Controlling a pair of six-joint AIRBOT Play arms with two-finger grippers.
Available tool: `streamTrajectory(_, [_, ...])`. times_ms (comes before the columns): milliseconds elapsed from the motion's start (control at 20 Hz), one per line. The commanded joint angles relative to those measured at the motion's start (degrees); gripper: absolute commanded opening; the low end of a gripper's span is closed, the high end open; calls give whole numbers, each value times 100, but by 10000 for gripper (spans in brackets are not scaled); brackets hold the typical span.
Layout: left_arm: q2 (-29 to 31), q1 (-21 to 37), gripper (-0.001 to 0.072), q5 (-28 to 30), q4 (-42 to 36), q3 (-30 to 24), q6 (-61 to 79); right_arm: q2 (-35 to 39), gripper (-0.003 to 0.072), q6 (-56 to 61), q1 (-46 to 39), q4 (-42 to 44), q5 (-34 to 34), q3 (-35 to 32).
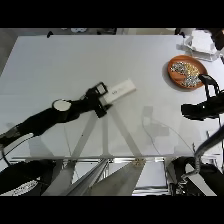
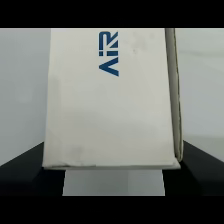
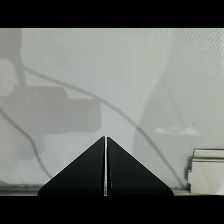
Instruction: Fold the box and place the chain.
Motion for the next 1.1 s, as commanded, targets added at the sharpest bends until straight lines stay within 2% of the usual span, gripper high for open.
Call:
streamTrajectory(0, [538,1082,8,278,162,0,-1097,-4,18,-17,-4,-20,-2,0])
streamTrajectory(150, [717,2114,7,20,1257,-48,-2146,-4,18,-17,-4,-17,-7,0])
streamTrajectory(450, [608,4048,4,-1316,5001,-199,-5307,-4,18,-17,-4,-15,-70,0])
streamTrajectory(550, [516,4494,4,-1327,5405,-205,-6118,-4,18,-15,-4,-11,-101,0])
streamTrajectory(700, [352,4872,4,-1611,5740,-208,-6264,-4,18,-17,-4,-13,-96,0])
streamTrajectory(1050, [-103,4918,16,-2013,5914,-205,-6266,-4,18,-15,-4,-11,-92,0])
